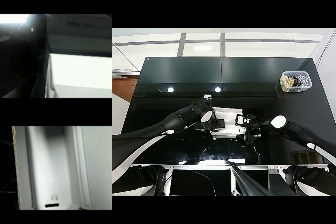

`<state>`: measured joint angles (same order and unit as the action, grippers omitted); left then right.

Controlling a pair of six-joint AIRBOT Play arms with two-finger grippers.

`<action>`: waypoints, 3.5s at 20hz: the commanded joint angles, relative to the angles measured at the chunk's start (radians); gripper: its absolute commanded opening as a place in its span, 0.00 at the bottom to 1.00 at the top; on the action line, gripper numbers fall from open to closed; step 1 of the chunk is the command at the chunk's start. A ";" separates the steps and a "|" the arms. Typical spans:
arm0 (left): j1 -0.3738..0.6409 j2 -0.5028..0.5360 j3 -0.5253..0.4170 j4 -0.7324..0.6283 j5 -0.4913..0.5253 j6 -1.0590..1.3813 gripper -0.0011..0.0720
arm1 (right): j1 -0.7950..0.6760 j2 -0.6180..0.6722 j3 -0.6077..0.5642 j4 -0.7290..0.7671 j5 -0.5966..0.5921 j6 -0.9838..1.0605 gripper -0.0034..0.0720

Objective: Fold the box and place the chain.

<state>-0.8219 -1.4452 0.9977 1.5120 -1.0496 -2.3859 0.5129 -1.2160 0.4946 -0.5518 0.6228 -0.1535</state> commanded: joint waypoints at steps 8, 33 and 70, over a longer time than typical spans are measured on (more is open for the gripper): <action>-0.014 -0.001 0.001 0.005 0.002 -0.004 0.25 | 0.001 -0.001 -0.001 0.000 0.000 0.000 0.67; -0.013 -0.001 0.038 0.025 -0.006 -0.004 0.44 | 0.001 0.000 -0.001 0.001 0.000 0.000 0.67; -0.029 -0.035 0.053 0.054 -0.025 0.026 0.06 | -0.062 0.152 0.012 -0.227 0.132 -0.002 0.76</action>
<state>-0.8497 -1.4807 1.0512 1.5604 -1.0805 -2.3615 0.4522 -1.0607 0.5056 -0.7670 0.7387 -0.1184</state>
